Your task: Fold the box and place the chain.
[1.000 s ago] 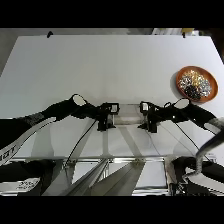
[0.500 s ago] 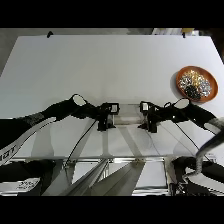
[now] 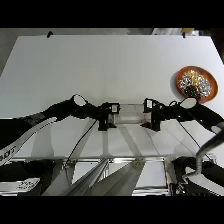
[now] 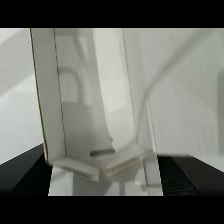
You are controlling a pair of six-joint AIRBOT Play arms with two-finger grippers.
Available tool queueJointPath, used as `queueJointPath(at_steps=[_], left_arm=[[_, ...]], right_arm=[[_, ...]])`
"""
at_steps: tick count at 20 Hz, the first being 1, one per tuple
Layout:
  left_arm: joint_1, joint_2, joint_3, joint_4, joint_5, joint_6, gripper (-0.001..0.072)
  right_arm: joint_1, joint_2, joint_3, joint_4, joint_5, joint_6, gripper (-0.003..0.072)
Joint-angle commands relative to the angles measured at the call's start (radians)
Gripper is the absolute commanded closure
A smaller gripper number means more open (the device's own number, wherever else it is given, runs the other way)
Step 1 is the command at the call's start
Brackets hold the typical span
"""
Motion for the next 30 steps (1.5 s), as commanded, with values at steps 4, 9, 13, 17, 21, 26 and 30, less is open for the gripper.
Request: queueJointPath(at_steps=[4, 9, 13, 17, 21, 26, 30], left_arm=[[0.001, 0.001, 0.000, 0.004, -0.005, 0.002, 0.0502], [0.001, 0.001, 0.000, 0.004, -0.005, 0.002, 0.0502], [0.001, 0.001, 0.000, 0.004, -0.005, 0.002, 0.0502], [0.001, 0.001, 0.000, 0.004, -0.005, 0.002, 0.0502], [0.001, 0.001, 0.000, 0.004, -0.005, 0.002, 0.0502], [0.001, 0.001, 0.000, 0.004, -0.005, 0.002, 0.0502], [0.001, 0.001, 0.000, 0.004, -0.005, 0.002, 0.0502]], right_arm=[[-0.110, 0.189, 0.002, -0.130, 0.062, 0.096, -0.0010], [-0.109, 0.353, 0.002, 0.027, 0.115, 0.094, 0.0297], [-0.030, 0.328, 0.001, 0.086, 0.150, 0.040, 0.0673], [0.080, 0.252, 0.001, 0.183, -0.078, 0.042, 0.0671], [0.160, 0.113, 0.001, 0.240, -0.268, 0.101, 0.0671], [0.170, 0.004, 0.002, 0.097, -0.279, 0.312, 0.0673], [0.170, 0.027, 0.002, 0.056, -0.259, 0.360, 0.0673]])
